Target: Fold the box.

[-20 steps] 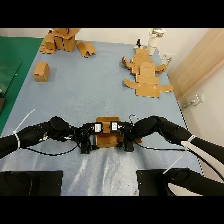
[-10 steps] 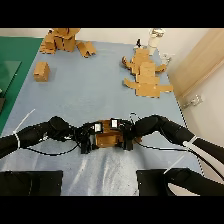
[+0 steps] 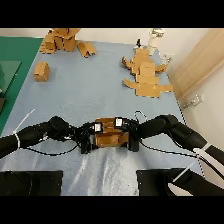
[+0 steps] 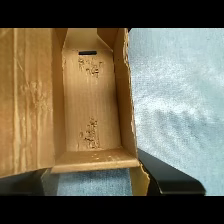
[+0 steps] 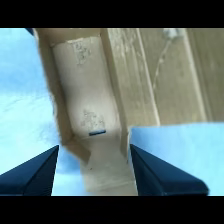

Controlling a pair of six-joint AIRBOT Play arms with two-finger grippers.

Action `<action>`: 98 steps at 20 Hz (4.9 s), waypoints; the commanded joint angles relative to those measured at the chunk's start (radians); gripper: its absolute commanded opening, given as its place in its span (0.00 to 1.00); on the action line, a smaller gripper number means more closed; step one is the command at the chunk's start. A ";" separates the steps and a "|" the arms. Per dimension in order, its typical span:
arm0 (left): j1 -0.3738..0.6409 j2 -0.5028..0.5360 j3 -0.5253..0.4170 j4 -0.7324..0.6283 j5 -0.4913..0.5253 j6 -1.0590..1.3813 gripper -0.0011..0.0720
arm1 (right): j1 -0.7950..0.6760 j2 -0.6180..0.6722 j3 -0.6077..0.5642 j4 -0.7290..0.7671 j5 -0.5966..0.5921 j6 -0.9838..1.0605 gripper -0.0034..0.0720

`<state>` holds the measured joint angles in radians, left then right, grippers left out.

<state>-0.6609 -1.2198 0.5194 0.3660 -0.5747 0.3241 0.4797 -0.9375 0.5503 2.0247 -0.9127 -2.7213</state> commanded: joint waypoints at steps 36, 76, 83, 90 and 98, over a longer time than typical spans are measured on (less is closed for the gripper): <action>0.002 0.079 0.000 0.155 -0.042 -0.132 0.66 | 0.000 0.058 0.001 0.283 -0.389 1.213 0.97; 0.001 0.048 -0.006 0.143 -0.055 -0.131 0.66 | 0.050 -0.311 0.222 0.344 0.153 0.900 0.05; 0.001 0.048 -0.006 0.143 -0.055 -0.131 0.66 | 0.054 -0.412 0.222 0.340 0.088 0.765 0.05; 0.001 0.048 -0.006 0.143 -0.055 -0.131 0.66 | 0.035 -0.298 0.298 0.161 0.032 0.749 0.05; 0.001 0.048 -0.006 0.143 -0.055 -0.131 0.66 | 0.033 0.033 0.229 -0.083 -0.229 0.847 0.05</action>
<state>-0.6598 -1.1717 0.5133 0.5087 -0.6308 0.1932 0.5114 -1.0050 0.8207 2.0140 -1.0286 -1.8999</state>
